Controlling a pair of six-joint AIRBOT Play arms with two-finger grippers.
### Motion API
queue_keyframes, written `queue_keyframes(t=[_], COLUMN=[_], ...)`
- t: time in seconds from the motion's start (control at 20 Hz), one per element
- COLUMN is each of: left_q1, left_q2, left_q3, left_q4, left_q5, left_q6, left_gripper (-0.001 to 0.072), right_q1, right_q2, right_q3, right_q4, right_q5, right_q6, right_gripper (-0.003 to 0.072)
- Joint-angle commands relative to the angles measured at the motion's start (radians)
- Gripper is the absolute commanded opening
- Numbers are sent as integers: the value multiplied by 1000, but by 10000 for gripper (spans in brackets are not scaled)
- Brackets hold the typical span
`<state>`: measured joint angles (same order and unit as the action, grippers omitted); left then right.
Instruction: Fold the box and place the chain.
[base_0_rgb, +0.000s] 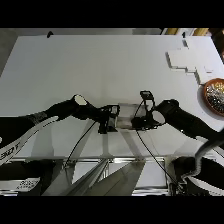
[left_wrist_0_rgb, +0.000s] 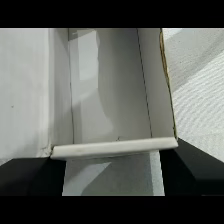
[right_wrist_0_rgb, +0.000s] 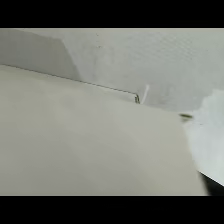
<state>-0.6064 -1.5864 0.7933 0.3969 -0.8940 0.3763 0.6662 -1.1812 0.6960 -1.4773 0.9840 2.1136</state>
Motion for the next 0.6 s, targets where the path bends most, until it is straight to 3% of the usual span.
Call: queue_keyframes(t=[0.0,0.25,0.35,0.4,0.55], left_q1=[0,0,0,0,0], left_q2=[0,0,0,0,0], left_q3=[1,1,1,1,1], left_q4=[0,0,0,0,0], left_q5=[0,0,0,0,0], left_q6=[0,0,0,0,0], left_gripper=[34,34,34,34,34], right_q1=[28,31,31,31,31], right_q2=[-19,-22,-22,-22,-22], right_q3=[8,8,8,8,8], right_q4=[-4,-13,-19,-18,-19], right_q5=[-34,-11,0,2,22], right_q6=[11,12,40,40,45], right_gripper=[326,205,116,34,22])
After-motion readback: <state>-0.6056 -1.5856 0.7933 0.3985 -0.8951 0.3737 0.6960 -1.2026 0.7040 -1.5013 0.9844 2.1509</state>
